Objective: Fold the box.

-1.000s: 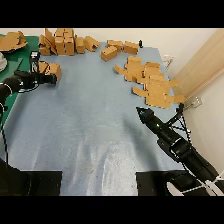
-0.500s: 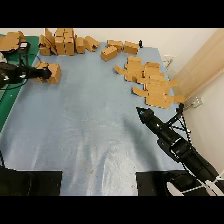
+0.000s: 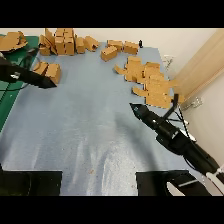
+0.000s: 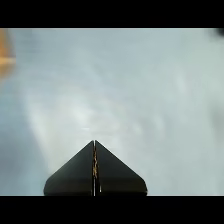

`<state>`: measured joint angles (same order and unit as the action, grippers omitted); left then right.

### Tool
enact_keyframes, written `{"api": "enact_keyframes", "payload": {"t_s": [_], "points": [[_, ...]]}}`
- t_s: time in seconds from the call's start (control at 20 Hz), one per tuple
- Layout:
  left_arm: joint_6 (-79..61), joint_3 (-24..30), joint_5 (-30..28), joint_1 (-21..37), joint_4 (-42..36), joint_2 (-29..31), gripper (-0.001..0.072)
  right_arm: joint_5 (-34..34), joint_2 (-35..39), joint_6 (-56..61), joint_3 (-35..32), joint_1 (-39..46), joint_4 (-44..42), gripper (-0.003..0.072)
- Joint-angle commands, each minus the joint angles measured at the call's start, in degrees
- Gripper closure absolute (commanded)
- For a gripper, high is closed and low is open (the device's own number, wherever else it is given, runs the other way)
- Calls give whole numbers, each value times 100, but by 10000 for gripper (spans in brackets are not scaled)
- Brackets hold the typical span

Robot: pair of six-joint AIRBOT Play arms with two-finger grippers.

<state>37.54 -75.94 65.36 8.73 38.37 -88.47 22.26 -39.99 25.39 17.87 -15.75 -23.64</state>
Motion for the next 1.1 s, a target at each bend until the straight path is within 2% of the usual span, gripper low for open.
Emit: {"api": "enact_keyframes", "payload": {"t_s": [0.0,0.15,0.25,0.4,0.5,1.05], "points": [[153,13,662,-966,-98,249,702,398,-822,2208,949,-125,3069,683],[310,13,254,-2098,-85,428,702,1119,-1755,3526,1902,-142,4996,684],[719,39,57,-2675,17,402,702,1563,-2280,3816,2509,-238,5823,684],[1349,173,-334,-3178,527,387,702,1921,-2852,4205,3327,-629,7128,684],[1462,227,-367,-3329,535,387,702,2048,-3067,4572,3626,-892,7886,684],[1488,232,-85,-3436,518,385,699,2251,-3108,4572,3646,-997,8021,684]]}}
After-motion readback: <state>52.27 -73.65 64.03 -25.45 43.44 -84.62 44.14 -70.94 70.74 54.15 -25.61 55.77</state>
